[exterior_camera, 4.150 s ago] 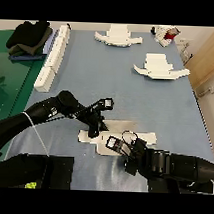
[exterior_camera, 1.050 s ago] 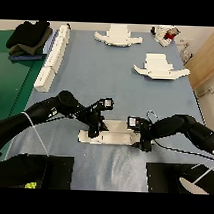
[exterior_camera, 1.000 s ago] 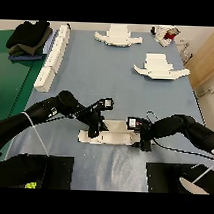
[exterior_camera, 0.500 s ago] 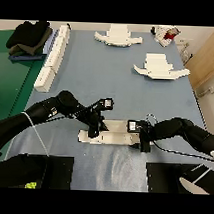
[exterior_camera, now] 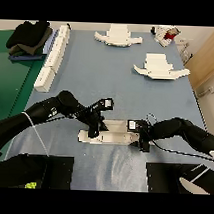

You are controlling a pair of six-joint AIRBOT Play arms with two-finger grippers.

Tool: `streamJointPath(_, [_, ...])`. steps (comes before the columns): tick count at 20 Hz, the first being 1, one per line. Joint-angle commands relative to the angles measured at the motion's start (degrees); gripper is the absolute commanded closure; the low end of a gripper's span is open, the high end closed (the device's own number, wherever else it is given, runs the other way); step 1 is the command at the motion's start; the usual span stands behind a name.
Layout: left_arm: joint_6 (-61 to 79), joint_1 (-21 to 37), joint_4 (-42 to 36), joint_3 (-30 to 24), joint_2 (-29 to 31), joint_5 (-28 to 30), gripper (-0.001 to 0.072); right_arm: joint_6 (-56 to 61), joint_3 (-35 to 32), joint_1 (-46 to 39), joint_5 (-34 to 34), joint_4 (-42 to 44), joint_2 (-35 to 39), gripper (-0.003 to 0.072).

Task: Fold the box.

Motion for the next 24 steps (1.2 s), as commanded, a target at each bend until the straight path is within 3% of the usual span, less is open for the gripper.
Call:
streamJointPath(1, [0.00, 0.00, 0.00, 0.00, 0.00, 0.04, 0.0697, 0.00, -0.04, 0.07, 0.04, 0.02, -0.42, 0.0153])
streamJointPath(15, [0.02, 0.00, 0.00, 0.00, 0.00, 0.04, 0.0697, 0.00, -0.04, 0.07, 0.11, -0.20, -0.42, 0.0150])
streamJointPath(18, [0.02, 0.00, 0.00, 0.00, 0.00, 0.02, 0.0697, 0.00, -0.04, 0.07, 0.26, -0.13, -0.42, 0.0022])
streamJointPath(24, [0.02, 0.00, 0.00, 0.00, 0.00, 0.02, 0.0697, 0.00, -0.02, 0.07, 0.50, 0.37, -0.31, 0.0022])
